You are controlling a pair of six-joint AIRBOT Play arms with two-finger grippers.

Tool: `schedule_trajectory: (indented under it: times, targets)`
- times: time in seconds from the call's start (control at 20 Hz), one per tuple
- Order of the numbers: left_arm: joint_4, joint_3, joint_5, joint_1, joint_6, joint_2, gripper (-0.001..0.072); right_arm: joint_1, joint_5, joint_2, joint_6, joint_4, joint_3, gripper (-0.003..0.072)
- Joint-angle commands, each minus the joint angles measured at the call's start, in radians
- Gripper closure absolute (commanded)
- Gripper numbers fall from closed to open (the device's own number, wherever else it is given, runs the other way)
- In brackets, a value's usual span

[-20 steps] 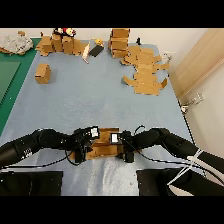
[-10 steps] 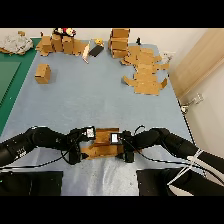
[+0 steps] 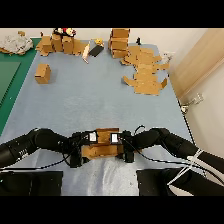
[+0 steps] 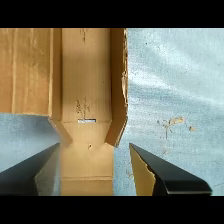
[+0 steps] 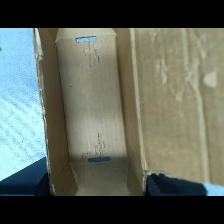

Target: Fold the box.

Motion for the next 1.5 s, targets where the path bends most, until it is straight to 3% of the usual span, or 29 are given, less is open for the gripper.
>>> schedule_trajectory:
  times: [0.0,0.05,0.1,0.15,0.35,0.4,0.45,0.5,0.8,1.1,1.15,1.2,1.45]
  targets:
    - [-0.023,0.001,0.040,-0.010,0.000,-0.022,0.0051,0.001,0.000,0.001,0.000,0.000,0.000,0.0091]
    - [-0.032,0.001,0.040,-0.011,0.000,-0.026,0.0053,0.001,0.000,0.001,0.000,0.000,0.000,0.0091]
    - [-0.037,0.001,0.039,-0.011,0.000,-0.026,0.0108,0.001,0.000,0.001,0.000,0.000,0.000,0.0091]
    - [-0.042,0.001,0.040,-0.011,0.000,-0.026,0.0248,0.001,0.000,0.001,0.000,0.000,0.000,0.0091]
    - [-0.048,0.001,0.042,-0.017,0.000,-0.027,0.0261,0.001,0.000,0.001,0.000,0.000,0.000,0.0092]
    - [-0.048,0.001,0.045,-0.022,0.000,-0.028,0.0315,0.001,0.000,0.001,0.000,0.000,0.000,0.0091]
    - [-0.048,0.001,0.048,-0.023,0.001,-0.028,0.0442,0.001,0.000,0.001,0.000,0.000,0.000,0.0091]
    - [-0.048,0.001,0.055,-0.023,0.001,-0.028,0.0476,0.001,0.000,0.001,0.000,0.000,0.000,0.0091]
    - [-0.053,0.001,0.096,-0.025,0.009,-0.031,0.0477,0.001,0.000,0.001,0.000,0.000,0.000,0.0091]
    - [-0.053,0.001,0.208,-0.092,0.008,-0.060,0.0478,0.001,0.000,0.001,0.000,0.000,0.000,0.0091]
    - [-0.052,0.001,0.217,-0.098,0.008,-0.060,0.0509,0.001,0.000,0.001,0.000,0.000,0.000,0.0091]
    - [-0.052,0.001,0.223,-0.102,0.008,-0.060,0.0629,0.001,0.000,0.001,0.000,0.000,0.000,0.0091]
    - [-0.052,0.001,0.227,-0.104,0.008,-0.061,0.0648,0.001,0.000,0.001,0.000,0.000,0.000,0.0091]
